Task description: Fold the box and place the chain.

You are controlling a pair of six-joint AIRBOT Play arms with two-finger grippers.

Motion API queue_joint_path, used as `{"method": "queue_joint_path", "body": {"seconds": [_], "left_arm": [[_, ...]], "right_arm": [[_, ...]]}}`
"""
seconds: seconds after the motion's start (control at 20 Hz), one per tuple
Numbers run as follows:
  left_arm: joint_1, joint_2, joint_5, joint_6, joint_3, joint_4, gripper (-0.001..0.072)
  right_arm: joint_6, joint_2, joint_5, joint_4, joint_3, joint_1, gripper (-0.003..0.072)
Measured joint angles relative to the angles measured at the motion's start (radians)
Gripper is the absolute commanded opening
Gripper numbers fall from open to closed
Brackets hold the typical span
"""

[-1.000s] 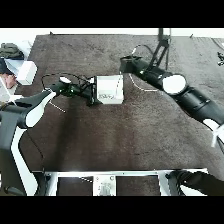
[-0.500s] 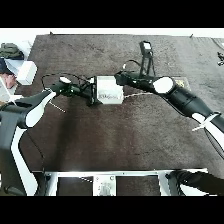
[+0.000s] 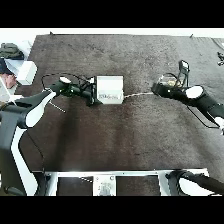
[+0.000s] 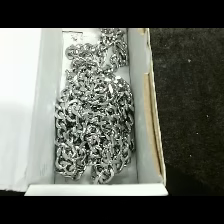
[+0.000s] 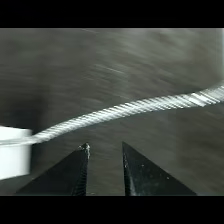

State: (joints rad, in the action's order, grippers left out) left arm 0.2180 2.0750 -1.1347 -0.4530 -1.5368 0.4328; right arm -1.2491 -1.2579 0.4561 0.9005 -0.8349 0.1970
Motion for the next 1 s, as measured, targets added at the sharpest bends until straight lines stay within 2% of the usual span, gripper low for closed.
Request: {"method": "queue_joint_path", "body": {"seconds": [0.35,0.9,0.95,1.0], "left_arm": [[0.000,0.000,0.000,0.000,0.000,0.000,0.0345],[0.000,0.000,0.000,0.000,0.000,0.000,0.0345],[0.000,0.000,0.000,0.000,0.000,0.000,0.0345],[0.000,0.000,0.000,0.000,0.000,0.000,0.0345]], "right_arm": [[-0.008,-0.141,-0.100,-0.019,0.026,0.097,0.0284],[-0.004,-0.341,-0.201,-0.105,-0.107,0.036,0.0282],[-0.003,-0.352,-0.208,-0.109,-0.117,0.030,0.0262],[-0.003,-0.363,-0.215,-0.113,-0.126,0.026,0.0210]]}}
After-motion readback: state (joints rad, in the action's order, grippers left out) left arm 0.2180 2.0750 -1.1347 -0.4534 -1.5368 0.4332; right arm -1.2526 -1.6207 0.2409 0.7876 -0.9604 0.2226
